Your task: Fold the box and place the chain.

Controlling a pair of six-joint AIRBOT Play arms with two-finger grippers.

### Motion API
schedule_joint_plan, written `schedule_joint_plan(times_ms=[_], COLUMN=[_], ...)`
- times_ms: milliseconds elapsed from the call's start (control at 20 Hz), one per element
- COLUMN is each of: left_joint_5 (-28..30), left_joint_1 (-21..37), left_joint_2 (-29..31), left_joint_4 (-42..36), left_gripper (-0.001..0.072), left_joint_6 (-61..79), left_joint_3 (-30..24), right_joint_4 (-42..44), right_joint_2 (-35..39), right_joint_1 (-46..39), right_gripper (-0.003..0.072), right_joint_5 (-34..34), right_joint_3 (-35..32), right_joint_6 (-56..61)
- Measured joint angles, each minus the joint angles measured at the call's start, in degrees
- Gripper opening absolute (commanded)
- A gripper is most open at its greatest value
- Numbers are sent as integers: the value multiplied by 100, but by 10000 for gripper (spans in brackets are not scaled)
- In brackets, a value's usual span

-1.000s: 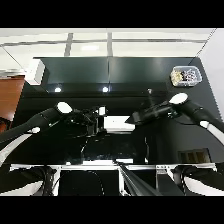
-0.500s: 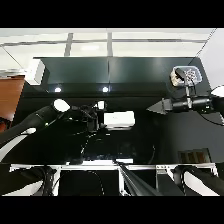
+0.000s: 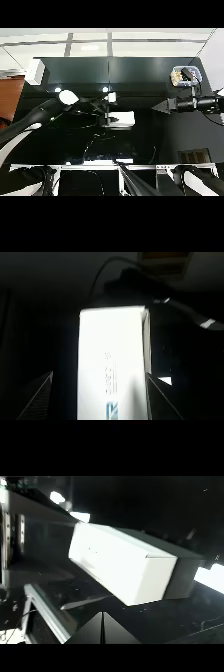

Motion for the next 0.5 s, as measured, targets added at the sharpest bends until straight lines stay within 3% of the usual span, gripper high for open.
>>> schedule_joint_plan(times_ms=[200,500], left_joint_5=[0,-164], left_joint_1=[-197,-256], left_joint_2=[-719,-1021], left_joint_4=[-63,-11], left_gripper=[713,712], left_joint_6=[-481,-994], left_joint_3=[535,732], right_joint_4=[-216,-339], right_joint_2=[0,0], right_joint_1=[-205,-791], right_gripper=[10,10], right_joint_5=[-190,-317], right_joint_3=[-2,0], right_joint_6=[-57,-79])
